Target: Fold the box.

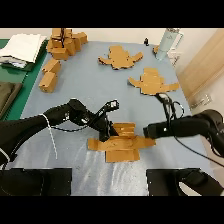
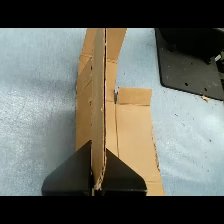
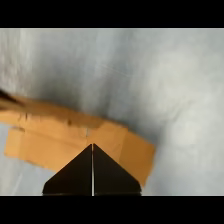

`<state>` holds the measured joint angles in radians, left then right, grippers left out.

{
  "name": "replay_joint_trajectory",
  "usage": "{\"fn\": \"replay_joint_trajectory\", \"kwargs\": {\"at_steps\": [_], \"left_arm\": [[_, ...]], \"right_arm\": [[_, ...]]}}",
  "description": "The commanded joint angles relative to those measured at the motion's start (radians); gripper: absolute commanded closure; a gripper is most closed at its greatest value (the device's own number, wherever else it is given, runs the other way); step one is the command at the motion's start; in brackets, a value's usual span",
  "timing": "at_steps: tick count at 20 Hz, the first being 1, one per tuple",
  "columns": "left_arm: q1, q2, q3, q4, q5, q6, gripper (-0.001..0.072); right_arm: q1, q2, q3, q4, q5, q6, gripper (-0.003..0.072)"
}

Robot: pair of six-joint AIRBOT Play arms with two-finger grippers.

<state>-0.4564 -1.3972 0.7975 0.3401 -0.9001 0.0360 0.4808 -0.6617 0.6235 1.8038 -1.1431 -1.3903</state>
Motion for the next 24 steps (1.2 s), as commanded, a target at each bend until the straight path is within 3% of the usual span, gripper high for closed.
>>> {"fn": "replay_joint_trajectory", "kwargs": {"at_steps": [1, 6, 7, 8, 9, 16, 24], "left_arm": [[0.001, 0.0, 0.0, 0.001, 0.001, 0.0, 0.0695], [0.001, 0.0, -0.001, 0.001, 0.0, 0.0, 0.0695], [0.001, 0.0, -0.001, 0.001, 0.001, 0.0, 0.0695], [0.001, 0.0, -0.001, 0.001, 0.002, 0.0, 0.0695], [0.001, 0.0, -0.001, 0.001, 0.002, 0.0, 0.0695], [0.001, 0.0, 0.0, 0.001, 0.002, 0.0, 0.0695], [0.001, 0.0, -0.001, 0.001, 0.001, 0.0, 0.0695]], "right_arm": [[0.245, 0.072, -0.048, -0.104, -0.083, 0.138, 0.0685], [0.743, 0.073, -0.206, -0.369, 0.145, 0.047, 0.0679], [0.818, 0.063, -0.238, -0.446, 0.204, 0.047, 0.0606], [0.865, 0.046, -0.263, -0.497, 0.249, 0.047, 0.0396], [0.892, 0.023, -0.279, -0.531, 0.281, 0.047, 0.0257], [0.903, -0.126, -0.286, -0.666, 0.333, 0.05, 0.0246], [0.903, -0.129, -0.215, -0.963, 0.319, 0.356, 0.0246]]}}
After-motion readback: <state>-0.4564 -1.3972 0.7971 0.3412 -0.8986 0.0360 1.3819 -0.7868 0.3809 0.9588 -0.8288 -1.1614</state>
